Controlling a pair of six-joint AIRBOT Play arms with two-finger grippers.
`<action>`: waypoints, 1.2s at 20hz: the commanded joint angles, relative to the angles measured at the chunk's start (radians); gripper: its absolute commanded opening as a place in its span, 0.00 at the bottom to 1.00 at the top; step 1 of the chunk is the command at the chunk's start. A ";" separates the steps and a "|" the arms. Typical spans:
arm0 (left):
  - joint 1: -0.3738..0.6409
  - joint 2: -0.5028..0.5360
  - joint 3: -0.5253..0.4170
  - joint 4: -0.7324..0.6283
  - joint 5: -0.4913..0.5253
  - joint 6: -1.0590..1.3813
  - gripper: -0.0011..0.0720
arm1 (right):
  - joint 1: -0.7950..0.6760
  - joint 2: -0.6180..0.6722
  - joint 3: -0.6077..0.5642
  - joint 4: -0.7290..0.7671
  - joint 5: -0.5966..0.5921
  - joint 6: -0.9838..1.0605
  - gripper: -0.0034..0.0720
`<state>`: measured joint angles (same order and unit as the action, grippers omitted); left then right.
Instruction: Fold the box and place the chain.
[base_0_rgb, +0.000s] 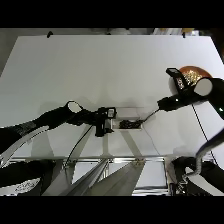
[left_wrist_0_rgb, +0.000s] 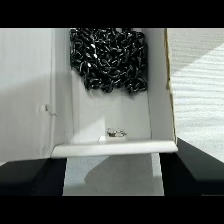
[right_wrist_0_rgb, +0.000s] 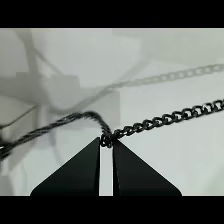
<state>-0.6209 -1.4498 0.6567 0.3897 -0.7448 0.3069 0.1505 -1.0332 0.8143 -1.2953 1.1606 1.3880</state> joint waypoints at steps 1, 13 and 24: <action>0.000 0.000 0.000 0.000 -0.001 0.000 0.39 | 0.086 0.145 0.001 0.091 0.083 -0.001 0.07; 0.000 0.000 0.000 0.000 0.000 0.000 0.39 | 0.498 0.198 0.001 0.298 -0.150 0.003 0.07; 0.000 0.000 0.000 0.000 0.000 0.000 0.39 | 0.494 0.065 0.034 0.097 -0.116 0.054 0.31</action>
<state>-0.6209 -1.4498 0.6567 0.3897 -0.7448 0.3069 0.6529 -0.9501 0.8257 -1.1088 1.0080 1.4155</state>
